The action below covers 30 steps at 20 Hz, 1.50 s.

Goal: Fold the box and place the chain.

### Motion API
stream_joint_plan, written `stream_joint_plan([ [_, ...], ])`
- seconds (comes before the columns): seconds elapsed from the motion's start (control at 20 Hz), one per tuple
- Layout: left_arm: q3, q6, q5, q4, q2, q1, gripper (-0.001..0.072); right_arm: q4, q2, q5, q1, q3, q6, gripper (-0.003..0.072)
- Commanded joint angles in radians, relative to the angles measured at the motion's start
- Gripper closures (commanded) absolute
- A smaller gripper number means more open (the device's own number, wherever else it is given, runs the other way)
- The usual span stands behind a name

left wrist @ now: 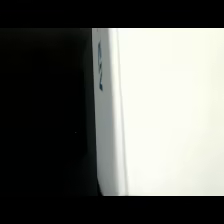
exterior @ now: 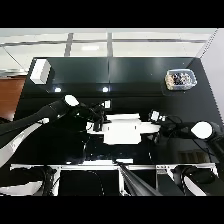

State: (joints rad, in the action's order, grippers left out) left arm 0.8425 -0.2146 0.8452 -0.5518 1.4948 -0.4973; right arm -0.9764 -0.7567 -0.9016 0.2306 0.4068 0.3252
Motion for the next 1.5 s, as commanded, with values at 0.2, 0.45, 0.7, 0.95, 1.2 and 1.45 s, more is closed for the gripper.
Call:
stream_joint_plan([
  [0.2, 0.001, 0.013, -0.027, -0.05, 0.003, -0.021, 0.0683, 0.001, -0.066, 0.053, 0.13, -0.036, -0.035, -0.0025],
  [0.45, 0.001, 0.013, -0.027, -0.05, 0.003, -0.021, 0.0683, 0.051, -0.109, 0.143, 0.204, -0.039, -0.035, -0.0025],
  [0.7, 0.001, 0.013, -0.027, -0.05, 0.003, -0.021, 0.0683, 0.062, -0.152, 0.171, 0.281, -0.039, -0.035, -0.0025],
  [0.95, 0.001, 0.013, -0.027, -0.05, 0.003, -0.021, 0.0683, 0.058, -0.153, 0.251, 0.305, -0.024, -0.034, -0.0024],
  [1.2, 0.001, 0.013, -0.027, -0.05, 0.003, -0.021, 0.0683, -0.006, -0.152, 0.173, 0.244, 0.107, -0.035, -0.0024],
  [1.45, 0.001, 0.013, -0.027, -0.05, 0.003, -0.021, 0.0683, 0.095, -0.164, 0.163, 0.16, 0.13, -0.134, -0.0024],
])
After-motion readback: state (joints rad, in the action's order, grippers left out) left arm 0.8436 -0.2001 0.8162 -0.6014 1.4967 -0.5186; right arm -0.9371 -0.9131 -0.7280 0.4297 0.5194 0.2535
